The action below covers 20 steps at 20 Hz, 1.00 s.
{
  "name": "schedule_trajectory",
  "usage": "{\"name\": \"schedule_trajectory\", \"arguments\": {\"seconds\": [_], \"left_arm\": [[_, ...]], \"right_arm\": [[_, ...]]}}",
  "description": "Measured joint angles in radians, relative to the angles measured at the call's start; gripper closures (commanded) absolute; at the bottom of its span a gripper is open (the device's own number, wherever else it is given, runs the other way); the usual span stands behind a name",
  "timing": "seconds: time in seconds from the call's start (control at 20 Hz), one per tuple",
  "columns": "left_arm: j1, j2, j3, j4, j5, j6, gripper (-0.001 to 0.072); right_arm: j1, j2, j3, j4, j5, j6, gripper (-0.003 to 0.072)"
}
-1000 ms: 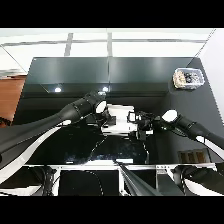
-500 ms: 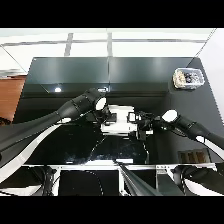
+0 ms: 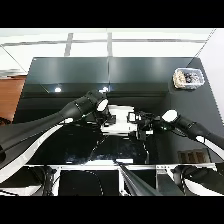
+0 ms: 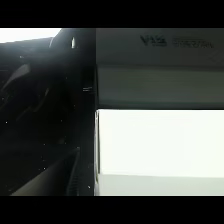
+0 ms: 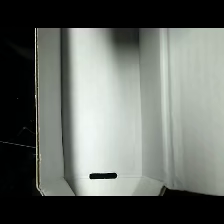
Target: Fold the box and place the chain.
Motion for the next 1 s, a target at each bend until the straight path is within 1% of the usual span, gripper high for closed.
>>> {"name": "schedule_trajectory", "arguments": {"seconds": [0.05,0.3,0.35,0.4,0.45,0.6,0.75,1.0], "left_arm": [[-0.001,-0.001,0.000,0.001,0.002,-0.001,0.0682],[-0.002,-0.003,0.000,0.001,0.007,0.000,0.0687],[-0.002,-0.003,0.000,0.000,0.007,0.000,0.0687],[-0.002,-0.003,0.000,0.000,0.007,0.000,0.0687],[-0.002,-0.003,0.000,0.000,0.008,0.000,0.0687],[-0.002,-0.003,0.000,0.000,0.010,0.000,0.0687],[-0.002,-0.002,0.000,0.002,0.011,-0.001,0.0686],[-0.002,-0.002,0.000,0.000,0.010,0.000,0.0686]], "right_arm": [[0.000,0.000,0.000,0.000,0.000,0.000,0.0631],[0.000,0.000,0.000,0.000,0.000,0.000,0.0626],[0.000,0.000,0.000,0.000,0.000,0.000,0.0443],[0.000,0.000,0.000,0.000,0.000,0.000,0.0179],[0.000,0.000,0.000,0.000,0.000,0.001,0.0065],[0.000,0.012,0.000,-0.011,-0.001,0.010,0.0065],[-0.001,0.062,0.000,-0.040,0.008,0.064,0.0065],[-0.002,0.141,0.000,-0.192,0.072,0.178,0.0066]]}}
